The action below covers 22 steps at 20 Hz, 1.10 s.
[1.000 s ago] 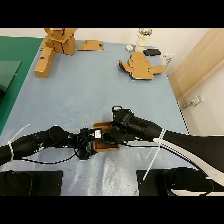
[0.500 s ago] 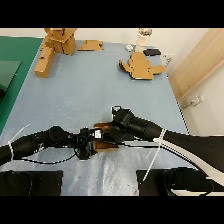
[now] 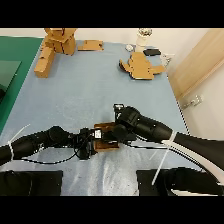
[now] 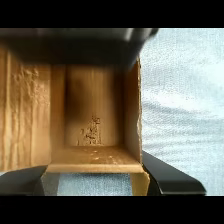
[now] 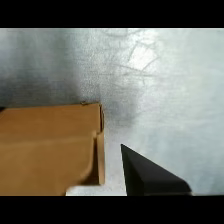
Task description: Fold the box.
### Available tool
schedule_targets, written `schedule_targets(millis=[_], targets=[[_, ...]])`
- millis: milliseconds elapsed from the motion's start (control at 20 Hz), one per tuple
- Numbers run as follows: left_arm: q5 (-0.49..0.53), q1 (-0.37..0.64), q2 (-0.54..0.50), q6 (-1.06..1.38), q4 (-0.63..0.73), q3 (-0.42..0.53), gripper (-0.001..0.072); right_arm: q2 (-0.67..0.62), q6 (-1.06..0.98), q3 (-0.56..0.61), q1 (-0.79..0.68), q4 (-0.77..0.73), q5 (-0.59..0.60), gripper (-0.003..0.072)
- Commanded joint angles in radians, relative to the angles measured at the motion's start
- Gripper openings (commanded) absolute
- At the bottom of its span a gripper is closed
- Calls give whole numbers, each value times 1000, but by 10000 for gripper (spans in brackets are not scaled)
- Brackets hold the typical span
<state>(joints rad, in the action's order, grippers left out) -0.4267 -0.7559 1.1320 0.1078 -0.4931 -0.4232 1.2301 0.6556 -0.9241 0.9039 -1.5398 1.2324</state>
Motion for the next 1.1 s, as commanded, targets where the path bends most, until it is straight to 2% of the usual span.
schedule_targets(millis=[0,250,300,350,400,500,550,600,650,700,750,850,900,1050], targets=[[0,1,1,0,-1,0,539,-78,-28,-1,-1,-3,39,442],[0,1,1,0,-1,0,539,-164,-61,-1,-13,26,45,441],[0,1,1,0,0,0,539,-173,-61,-1,-24,35,52,401],[0,1,1,0,-1,0,539,-178,-61,0,-44,54,71,146],[0,1,1,0,-1,0,539,-177,-49,3,-74,77,97,4],[0,1,1,0,0,0,539,-171,64,38,-196,84,75,3],[0,1,1,0,0,0,539,-164,147,69,-285,37,10,3],[0,1,1,0,0,0,539,-150,283,108,-403,-97,-96,2],[0,1,1,0,0,0,539,-128,470,143,-513,-300,-204,3],[0,1,1,0,0,0,539,-94,734,173,-619,-581,-287,2],[0,1,1,0,0,0,540,-49,1015,183,-695,-853,-300,3],[0,1,1,0,0,0,539,40,1440,171,-756,-1205,-179,3],[0,1,1,0,0,0,539,76,1543,156,-752,-1275,-101,2],[0,2,1,0,-1,0,539,116,1750,132,-668,-1273,35,3]])
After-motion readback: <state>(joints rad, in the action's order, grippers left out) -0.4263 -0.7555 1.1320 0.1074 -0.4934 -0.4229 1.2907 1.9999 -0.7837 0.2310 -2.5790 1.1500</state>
